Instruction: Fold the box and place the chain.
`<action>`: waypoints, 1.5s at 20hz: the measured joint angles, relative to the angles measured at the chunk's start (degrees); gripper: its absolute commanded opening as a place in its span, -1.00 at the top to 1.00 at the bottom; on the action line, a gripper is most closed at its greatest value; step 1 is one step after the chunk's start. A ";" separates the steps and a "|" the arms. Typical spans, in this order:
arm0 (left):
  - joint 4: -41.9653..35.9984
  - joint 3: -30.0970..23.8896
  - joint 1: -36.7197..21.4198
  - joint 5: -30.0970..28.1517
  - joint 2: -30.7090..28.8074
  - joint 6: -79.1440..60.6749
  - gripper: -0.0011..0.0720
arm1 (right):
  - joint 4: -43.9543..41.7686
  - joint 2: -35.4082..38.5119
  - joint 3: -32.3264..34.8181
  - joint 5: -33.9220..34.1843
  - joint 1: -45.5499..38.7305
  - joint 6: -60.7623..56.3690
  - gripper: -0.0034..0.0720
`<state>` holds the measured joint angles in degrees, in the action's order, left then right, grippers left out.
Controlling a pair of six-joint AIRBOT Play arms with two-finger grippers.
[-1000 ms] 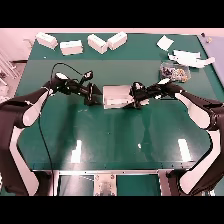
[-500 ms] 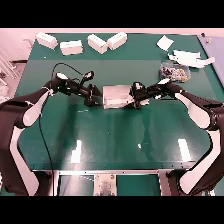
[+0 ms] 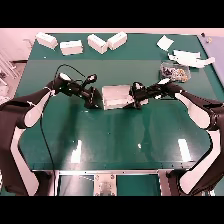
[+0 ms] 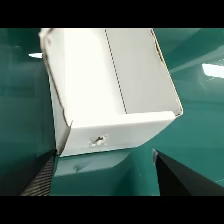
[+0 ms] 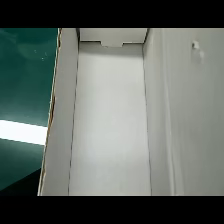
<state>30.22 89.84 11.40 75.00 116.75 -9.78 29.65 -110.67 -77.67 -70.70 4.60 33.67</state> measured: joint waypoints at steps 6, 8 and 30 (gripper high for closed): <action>-0.92 0.00 0.28 -1.31 0.00 0.26 -0.99 | -0.13 0.00 0.00 0.31 0.00 -0.04 -0.62; -1.79 0.00 0.31 -1.57 0.00 0.26 -0.99 | -0.13 0.00 0.00 0.33 0.00 -0.04 -0.62; -3.82 -0.02 1.36 -2.19 0.59 0.37 -0.99 | -0.35 0.04 -0.02 0.48 -0.02 -0.02 -0.62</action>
<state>26.39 89.82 12.75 72.82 117.34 -9.41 29.30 -110.63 -77.69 -70.22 4.58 33.65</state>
